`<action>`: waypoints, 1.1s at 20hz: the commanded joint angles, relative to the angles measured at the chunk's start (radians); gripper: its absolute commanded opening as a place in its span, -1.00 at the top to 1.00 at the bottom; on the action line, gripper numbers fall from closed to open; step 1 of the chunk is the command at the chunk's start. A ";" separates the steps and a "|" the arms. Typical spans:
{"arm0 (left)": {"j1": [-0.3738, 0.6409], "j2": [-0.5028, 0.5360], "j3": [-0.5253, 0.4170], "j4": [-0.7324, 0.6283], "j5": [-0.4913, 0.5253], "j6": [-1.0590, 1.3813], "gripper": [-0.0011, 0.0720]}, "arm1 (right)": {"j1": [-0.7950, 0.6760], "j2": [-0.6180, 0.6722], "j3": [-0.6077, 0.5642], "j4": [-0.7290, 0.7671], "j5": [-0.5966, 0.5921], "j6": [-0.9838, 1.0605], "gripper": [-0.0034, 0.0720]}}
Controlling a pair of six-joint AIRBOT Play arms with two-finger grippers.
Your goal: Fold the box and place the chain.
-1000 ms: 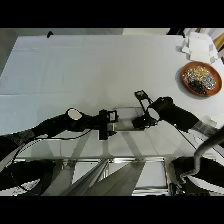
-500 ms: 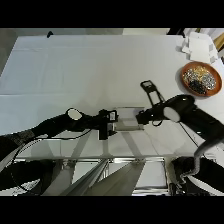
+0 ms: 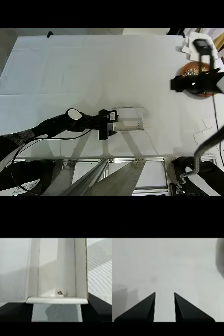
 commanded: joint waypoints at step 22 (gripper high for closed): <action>0.001 0.001 0.000 0.000 0.000 0.000 -0.16 | -0.545 -0.641 0.290 0.042 -0.118 -0.119 0.32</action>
